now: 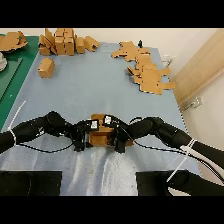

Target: Fold the box.

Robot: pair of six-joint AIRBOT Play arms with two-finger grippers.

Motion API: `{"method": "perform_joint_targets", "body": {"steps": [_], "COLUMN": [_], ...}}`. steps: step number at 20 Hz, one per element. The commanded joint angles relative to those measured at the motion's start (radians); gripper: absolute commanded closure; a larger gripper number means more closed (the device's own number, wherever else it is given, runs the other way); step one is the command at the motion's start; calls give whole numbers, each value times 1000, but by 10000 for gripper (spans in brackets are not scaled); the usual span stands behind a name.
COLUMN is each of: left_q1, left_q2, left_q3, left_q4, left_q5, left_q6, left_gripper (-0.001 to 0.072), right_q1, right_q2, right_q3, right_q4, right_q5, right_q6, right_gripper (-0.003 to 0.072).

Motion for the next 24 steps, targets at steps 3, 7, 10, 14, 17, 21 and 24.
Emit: {"method": "perform_joint_targets", "body": {"steps": [3, 7, 10, 14, 17, 21, 24], "left_q1": [0, 0, 0, 0, 0, 0, 0], "left_q2": [0, 0, 0, 0, 0, 0, 0], "left_q3": [0, 0, 0, 0, 0, 0, 0], "left_q4": [-1, -1, -1, -1, -1, -1, -1], "left_q5": [1, 1, 1, 1, 1, 1, 0], "left_q6": [-1, -1, -1, -1, -1, -1, -1], "left_gripper": [182, 182, 182, 182, 182, 182, 182], "right_q1": [-15, -14, -38, -235, -380, -380, -323], "right_q2": [79, 229, 317, 298, 208, 62, 2], "right_q3": [0, 0, 0, -3, -12, -66, -69], "right_q4": [-311, -556, -721, -671, -421, -89, -57], "right_q5": [-37, -204, -306, -343, -281, -191, -163], "right_q6": [359, 782, 1114, 1205, 1110, 961, 954], "right_gripper": [604, 682, 682, 683, 683, 683, 683]}}
